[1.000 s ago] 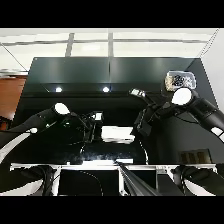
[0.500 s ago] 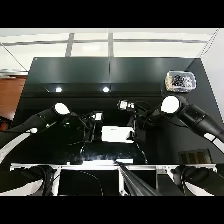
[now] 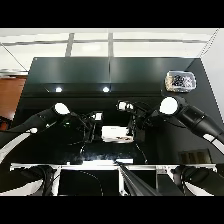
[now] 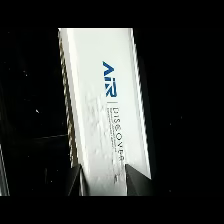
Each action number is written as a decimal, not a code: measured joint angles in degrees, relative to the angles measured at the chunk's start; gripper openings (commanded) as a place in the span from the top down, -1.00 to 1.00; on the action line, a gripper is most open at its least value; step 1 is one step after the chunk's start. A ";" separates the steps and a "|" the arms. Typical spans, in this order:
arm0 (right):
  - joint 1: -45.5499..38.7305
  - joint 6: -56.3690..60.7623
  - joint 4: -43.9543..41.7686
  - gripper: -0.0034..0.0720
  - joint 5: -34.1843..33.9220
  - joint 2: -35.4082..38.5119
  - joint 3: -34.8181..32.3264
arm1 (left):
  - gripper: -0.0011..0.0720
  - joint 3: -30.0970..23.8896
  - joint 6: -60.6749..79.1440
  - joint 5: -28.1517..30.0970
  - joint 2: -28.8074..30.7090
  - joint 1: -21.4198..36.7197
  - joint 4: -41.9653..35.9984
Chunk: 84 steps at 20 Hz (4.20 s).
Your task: Fold the box and place the chain.
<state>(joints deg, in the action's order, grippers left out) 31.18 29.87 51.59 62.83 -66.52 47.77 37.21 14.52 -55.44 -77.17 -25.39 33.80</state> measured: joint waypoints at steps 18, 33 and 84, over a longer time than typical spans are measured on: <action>2.36 6.45 2.80 0.26 -1.16 1.29 -0.96 | -0.12 0.00 -0.02 -0.37 0.00 0.00 0.02; 2.49 7.08 2.51 0.26 -1.09 1.09 -2.34 | -0.12 0.00 0.13 -0.35 0.00 0.00 0.07; -2.01 40.50 -30.77 0.88 -10.14 2.73 -13.90 | -0.13 0.00 0.04 -0.50 0.00 0.00 0.00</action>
<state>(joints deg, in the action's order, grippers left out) 29.17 70.37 20.82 52.69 -63.79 33.87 37.21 14.57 -55.94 -77.17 -25.39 33.80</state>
